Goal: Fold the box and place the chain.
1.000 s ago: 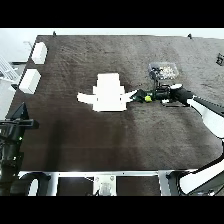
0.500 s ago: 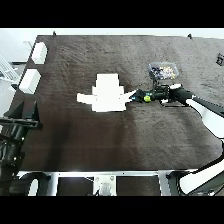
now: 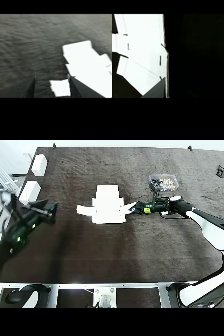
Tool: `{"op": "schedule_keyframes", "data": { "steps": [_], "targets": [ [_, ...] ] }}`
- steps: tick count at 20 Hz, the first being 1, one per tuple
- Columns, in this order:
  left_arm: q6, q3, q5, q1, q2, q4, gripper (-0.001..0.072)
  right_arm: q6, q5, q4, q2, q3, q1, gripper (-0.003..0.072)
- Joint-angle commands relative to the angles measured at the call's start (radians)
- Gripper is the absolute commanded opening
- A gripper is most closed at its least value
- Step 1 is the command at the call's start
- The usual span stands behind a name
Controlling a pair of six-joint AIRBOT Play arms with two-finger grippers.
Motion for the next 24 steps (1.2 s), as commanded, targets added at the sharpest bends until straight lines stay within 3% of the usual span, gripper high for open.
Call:
{"op": "schedule_keyframes", "data": {
  "steps": [1, 5, 8, 11, 17, 24],
  "targets": [
    [-0.179, 0.245, -0.248, 0.000, -0.361, 0.091, 0.0458, 0.000, -0.009, 0.020, 0.000, 0.001, 0.001, 0.0009],
    [-0.575, 0.629, -0.567, 0.000, -0.756, 0.469, 0.0458, 0.000, -0.010, 0.019, 0.000, 0.001, 0.002, 0.0009],
    [-0.704, 0.878, -0.767, -0.001, -0.979, 0.515, 0.0458, -0.001, -0.010, 0.019, 0.000, 0.001, 0.002, 0.0010],
    [-0.810, 1.030, -0.783, -0.003, -1.079, 0.527, 0.0458, -0.010, -0.010, 0.019, 0.000, 0.001, 0.002, 0.0010],
    [-1.020, 1.373, -0.938, -0.060, -1.300, 0.693, 0.0458, -0.031, -0.018, 0.019, 0.000, 0.001, 0.012, 0.0010],
    [-1.075, 1.566, -0.932, -0.107, -1.458, 0.704, 0.0458, -0.031, -0.017, 0.019, 0.000, 0.001, 0.012, 0.0010]
  ]
}}
